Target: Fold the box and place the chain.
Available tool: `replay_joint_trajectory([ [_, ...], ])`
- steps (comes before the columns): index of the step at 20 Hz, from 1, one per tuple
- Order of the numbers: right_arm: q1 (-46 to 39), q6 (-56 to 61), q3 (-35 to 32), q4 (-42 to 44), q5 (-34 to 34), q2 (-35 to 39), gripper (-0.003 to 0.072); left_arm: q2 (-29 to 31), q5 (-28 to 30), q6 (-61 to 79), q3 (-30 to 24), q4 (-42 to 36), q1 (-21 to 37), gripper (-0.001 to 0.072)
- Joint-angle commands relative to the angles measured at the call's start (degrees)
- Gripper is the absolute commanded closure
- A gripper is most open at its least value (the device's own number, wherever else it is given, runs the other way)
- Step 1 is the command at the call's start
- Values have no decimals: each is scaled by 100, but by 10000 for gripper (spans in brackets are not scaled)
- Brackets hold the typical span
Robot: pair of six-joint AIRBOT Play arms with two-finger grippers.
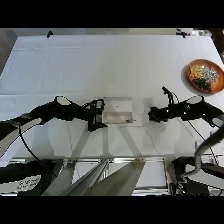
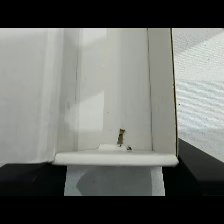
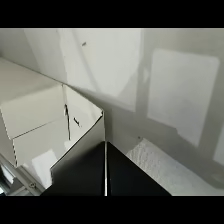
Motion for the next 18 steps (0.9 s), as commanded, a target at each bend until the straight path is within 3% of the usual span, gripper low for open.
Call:
replay_joint_trajectory([
  [1,26,-96,0,114,-190,-52,676,4,0,2,2,0,0,434],
  [5,94,-129,0,133,-166,-260,676,4,0,0,2,2,0,434],
  [14,352,-1056,0,1290,540,-236,668,4,2,2,2,2,0,434],
  [15,352,-1121,0,1377,645,-236,586,4,2,2,2,0,0,434],
  [16,352,-1121,0,1467,745,-236,447,4,0,2,2,0,0,434],
  [17,352,-1123,0,1552,841,-236,375,4,0,2,2,2,0,434],
  [18,352,-1126,0,1611,876,-236,376,4,0,0,2,2,0,434],
])
